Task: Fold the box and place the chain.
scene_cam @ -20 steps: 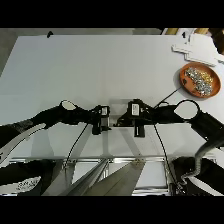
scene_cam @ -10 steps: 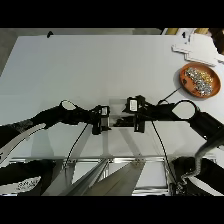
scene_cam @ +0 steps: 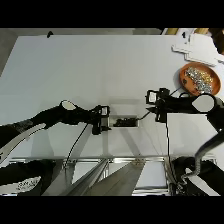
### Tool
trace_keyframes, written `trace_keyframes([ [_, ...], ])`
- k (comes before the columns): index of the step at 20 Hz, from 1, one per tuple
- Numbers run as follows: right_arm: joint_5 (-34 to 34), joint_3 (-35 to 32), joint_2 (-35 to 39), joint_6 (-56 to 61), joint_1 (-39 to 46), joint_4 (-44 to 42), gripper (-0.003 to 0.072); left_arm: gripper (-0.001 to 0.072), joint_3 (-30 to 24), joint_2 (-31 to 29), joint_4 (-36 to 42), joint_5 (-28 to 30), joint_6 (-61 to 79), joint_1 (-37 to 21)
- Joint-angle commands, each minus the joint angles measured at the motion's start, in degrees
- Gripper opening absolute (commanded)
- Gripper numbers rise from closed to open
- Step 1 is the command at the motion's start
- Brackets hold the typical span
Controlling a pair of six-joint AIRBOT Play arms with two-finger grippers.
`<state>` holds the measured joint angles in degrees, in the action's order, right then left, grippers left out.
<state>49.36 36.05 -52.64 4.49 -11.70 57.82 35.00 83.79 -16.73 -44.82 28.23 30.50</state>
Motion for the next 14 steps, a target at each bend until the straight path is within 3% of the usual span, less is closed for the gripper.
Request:
trace_keyframes([
  [1, -1.0, 0.0, -2.4, -0.5, 3.0, 3.0, 0.0219, 0.0048, 0.0, 0.0, 0.0, 0.0, 0.0, 0.0],
  [7, -0.5, 0.0, -12.4, -3.6, 3.0, 7.8, 0.0219, 0.0048, 0.0, 0.0, 0.0, 0.0, 0.0, 0.0],
  [14, -2.6, 0.0, -18.4, -15.1, 3.0, 3.5, 0.0179, 0.0048, 0.0, 0.0, 0.0, 0.0, 0.0, 0.0],
])
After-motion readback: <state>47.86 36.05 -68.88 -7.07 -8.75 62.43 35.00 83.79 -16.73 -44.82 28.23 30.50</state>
